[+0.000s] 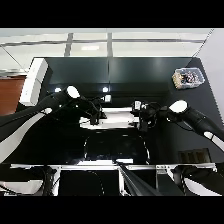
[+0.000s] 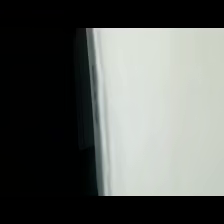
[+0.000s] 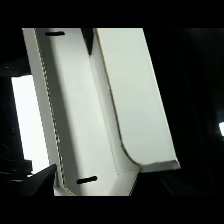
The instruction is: Fold the box and place the chain.
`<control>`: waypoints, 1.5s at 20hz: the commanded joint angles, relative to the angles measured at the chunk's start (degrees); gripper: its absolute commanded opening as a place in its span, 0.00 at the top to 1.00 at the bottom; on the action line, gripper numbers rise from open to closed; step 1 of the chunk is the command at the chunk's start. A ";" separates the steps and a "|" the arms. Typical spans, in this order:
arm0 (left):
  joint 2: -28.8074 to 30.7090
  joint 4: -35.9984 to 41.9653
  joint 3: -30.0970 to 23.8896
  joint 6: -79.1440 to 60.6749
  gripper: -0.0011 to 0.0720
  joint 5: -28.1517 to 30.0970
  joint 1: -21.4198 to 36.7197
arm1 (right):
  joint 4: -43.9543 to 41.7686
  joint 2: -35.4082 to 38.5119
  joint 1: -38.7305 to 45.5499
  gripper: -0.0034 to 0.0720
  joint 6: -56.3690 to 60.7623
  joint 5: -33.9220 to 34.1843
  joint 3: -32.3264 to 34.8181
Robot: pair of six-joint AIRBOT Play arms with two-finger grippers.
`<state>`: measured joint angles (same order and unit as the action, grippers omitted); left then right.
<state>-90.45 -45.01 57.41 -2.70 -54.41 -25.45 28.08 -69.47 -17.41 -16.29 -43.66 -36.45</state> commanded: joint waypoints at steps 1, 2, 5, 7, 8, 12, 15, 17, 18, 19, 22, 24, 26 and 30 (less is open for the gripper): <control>0.04 -1.05 0.17 -0.17 0.95 -0.07 -0.02 | -1.66 -2.60 -0.85 0.02 -3.28 -2.27 -0.26; 0.02 -1.07 0.17 -0.17 0.95 -0.07 -0.02 | -1.60 -3.06 -1.09 0.02 -3.87 -2.21 -0.24; 0.02 -1.05 0.17 -0.17 0.95 -0.04 -0.02 | 0.13 -4.59 -1.31 0.02 -3.93 -1.22 -0.26; 0.02 -1.05 0.17 -0.17 0.95 -0.07 -0.02 | 0.55 -5.03 -1.29 0.02 -3.93 -1.07 -0.24; 0.02 -1.05 0.17 -0.15 0.95 -0.07 -0.04 | 0.57 -5.33 -1.31 0.02 -3.93 -1.07 -0.24; 0.02 -1.05 0.17 -0.15 0.95 -0.07 -0.04 | 0.57 -6.38 -1.33 0.02 -4.74 -1.03 -0.26; 0.00 -1.05 0.17 -0.15 0.95 -0.04 -0.02 | 0.57 -6.40 -1.33 0.02 -4.70 -0.70 -0.26; -0.07 -1.05 0.17 -0.15 0.95 0.07 -0.02 | 0.85 -6.45 -1.33 0.02 -4.50 -0.68 -0.26; -0.09 -1.03 0.17 -0.15 0.95 0.02 -0.02 | 1.18 -6.56 -1.33 0.02 -4.35 -0.66 -0.26; -0.09 -1.03 0.17 -0.15 0.95 0.02 -0.04 | 1.11 -6.82 -1.36 0.02 -4.20 -0.63 -0.26; -0.09 -1.03 0.17 -0.15 0.95 -0.02 -0.02 | 1.36 -7.52 -2.51 0.02 -4.02 0.07 -0.26; -0.09 -1.03 0.17 -0.15 0.95 -0.07 -0.02 | 1.36 -7.63 -2.67 0.02 -3.67 0.44 -0.31; -0.09 -1.03 0.17 -0.15 0.95 -0.04 -0.02 | 1.38 -7.63 -2.71 0.02 -3.37 0.92 -0.33; -0.09 -1.01 0.17 -0.15 0.95 -0.04 -0.02 | 3.96 -7.80 -2.71 0.02 -0.83 1.90 -0.37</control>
